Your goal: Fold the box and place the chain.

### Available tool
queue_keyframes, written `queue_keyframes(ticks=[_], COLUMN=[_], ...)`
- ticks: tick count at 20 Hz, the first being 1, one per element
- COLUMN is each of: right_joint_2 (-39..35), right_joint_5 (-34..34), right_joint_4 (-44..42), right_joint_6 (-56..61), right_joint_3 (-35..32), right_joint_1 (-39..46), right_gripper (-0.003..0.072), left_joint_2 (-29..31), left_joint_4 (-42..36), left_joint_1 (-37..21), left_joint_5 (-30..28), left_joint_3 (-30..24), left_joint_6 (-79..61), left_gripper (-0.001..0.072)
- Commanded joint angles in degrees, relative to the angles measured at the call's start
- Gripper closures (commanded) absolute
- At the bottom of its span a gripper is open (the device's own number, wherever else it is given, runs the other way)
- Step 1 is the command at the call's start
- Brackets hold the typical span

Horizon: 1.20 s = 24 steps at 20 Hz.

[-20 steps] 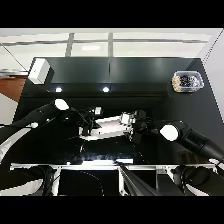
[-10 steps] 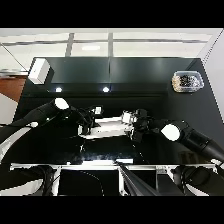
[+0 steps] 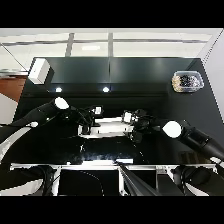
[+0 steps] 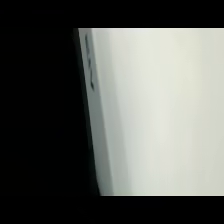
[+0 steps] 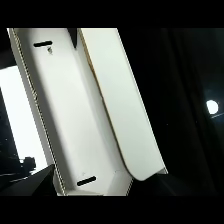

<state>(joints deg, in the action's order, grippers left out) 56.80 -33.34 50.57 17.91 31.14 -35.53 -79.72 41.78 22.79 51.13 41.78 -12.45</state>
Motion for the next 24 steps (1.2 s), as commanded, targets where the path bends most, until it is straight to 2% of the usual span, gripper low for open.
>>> queue_keyframes(ticks=[1,3,5,7,24], right_joint_2=[1.5,3.1,5.4,7.6,15.2], right_joint_5=[-4.2,-7.3,-7.6,-7.7,-6.0], right_joint_4=[-8.1,-11.9,-16.0,-16.6,-18.8], right_joint_6=[-8.9,-15.3,-19.7,-23.3,-27.6], right_joint_3=[0.0,0.0,0.0,0.0,0.0], right_joint_1=[2.5,3.2,3.2,3.2,5.5], right_gripper=[-0.0025,-0.0025,-0.0025,-0.0025,-0.0025], left_joint_2=[0.0,0.0,0.1,0.1,0.0], left_joint_4=[1.7,1.7,1.7,1.7,1.7], left_joint_1=[0.0,0.0,0.0,0.0,0.0], left_joint_5=[-0.2,-0.2,-0.2,-0.1,-0.1], left_joint_3=[0.0,0.0,0.0,0.0,0.0], left_joint_6=[0.0,0.0,0.0,0.6,3.9], left_gripper=[0.0680,0.0680,0.0680,0.0680,0.0679])
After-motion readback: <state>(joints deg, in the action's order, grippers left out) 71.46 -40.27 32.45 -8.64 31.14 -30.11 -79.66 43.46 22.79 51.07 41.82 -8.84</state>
